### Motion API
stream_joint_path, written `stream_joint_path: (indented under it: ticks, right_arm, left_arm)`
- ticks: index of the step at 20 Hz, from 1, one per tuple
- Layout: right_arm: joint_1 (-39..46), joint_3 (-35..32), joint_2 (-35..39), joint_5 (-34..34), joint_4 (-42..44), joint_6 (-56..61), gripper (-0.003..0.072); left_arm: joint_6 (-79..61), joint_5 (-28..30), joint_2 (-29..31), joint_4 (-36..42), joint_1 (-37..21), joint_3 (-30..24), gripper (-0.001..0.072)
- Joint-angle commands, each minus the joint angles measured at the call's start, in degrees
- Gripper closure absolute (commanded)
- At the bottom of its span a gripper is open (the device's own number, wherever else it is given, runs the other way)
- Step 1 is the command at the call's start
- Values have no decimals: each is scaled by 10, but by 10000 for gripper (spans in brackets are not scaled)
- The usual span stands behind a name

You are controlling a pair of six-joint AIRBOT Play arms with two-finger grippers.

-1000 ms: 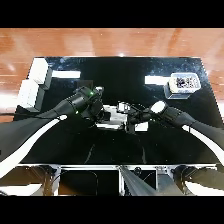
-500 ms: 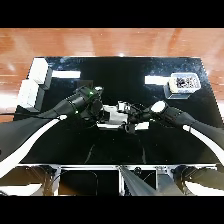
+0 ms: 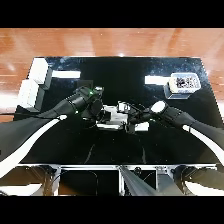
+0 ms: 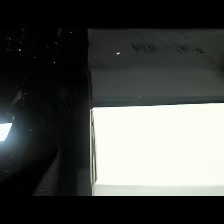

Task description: Fold the box and place the chain.

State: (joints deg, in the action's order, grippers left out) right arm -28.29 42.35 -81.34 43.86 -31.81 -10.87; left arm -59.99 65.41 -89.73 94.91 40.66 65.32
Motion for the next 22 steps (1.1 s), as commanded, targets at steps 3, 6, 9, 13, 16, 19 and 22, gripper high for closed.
stream_joint_path:
  ticks: [3, 6, 9, 13, 16, 19, 22]
  right_arm:
    - [0, 0, 0, 0, 1, 0, 58]
    - [0, 0, 3, 5, -2, -1, 57]
    - [0, 0, 22, 17, -34, 14, 56]
    - [0, 0, 63, 27, -90, 68, 56]
    - [0, 0, 84, 66, -133, 105, 57]
    - [0, 0, 96, 92, -162, 141, 58]
    - [1, 0, 96, 79, -194, 142, 58]
  left_arm:
    - [-4, 0, 0, 6, 0, 0, 684]
    - [-4, 5, 1, 6, 0, 0, 685]
    - [-1, 3, 6, 3, -1, 0, 685]
    - [3, 8, 12, -2, -22, 0, 685]
    - [28, 23, 15, -42, -36, 0, 685]
    - [37, 46, 17, -73, -36, 0, 684]
    - [37, 32, 17, -69, -35, 0, 684]
